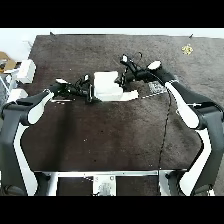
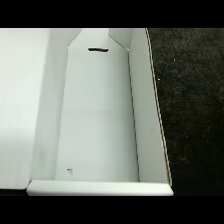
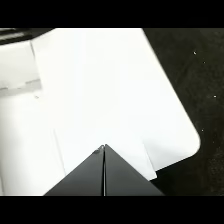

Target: Fold the box and place the chain.

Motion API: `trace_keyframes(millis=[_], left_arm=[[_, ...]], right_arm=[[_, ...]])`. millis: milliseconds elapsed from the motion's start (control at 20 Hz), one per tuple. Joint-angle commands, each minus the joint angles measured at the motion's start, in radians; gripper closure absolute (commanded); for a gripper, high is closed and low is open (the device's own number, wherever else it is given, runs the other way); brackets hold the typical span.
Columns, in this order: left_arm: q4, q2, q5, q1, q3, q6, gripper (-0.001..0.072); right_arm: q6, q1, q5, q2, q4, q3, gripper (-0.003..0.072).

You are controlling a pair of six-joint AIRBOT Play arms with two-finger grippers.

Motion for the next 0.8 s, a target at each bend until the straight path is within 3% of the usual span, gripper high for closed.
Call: trace_keyframes(millis=[0, 200, 750], left_arm=[[0.0, 0.001, 0.0, 0.0, 0.0, 0.001, 0.0435], [0.0, 0.001, 0.0, 0.0, 0.0, 0.001, 0.0435], [0.0, 0.001, 0.0, 0.0, 0.0, 0.001, 0.0435]], right_arm=[[-0.032, -0.001, -0.02, -0.032, -0.039, 0.0, 0.0686], [-0.069, -0.001, 0.061, -0.034, -0.057, 0.0, 0.0686], [-0.115, -0.022, 0.071, 0.028, 0.022, 0.001, 0.0684]])
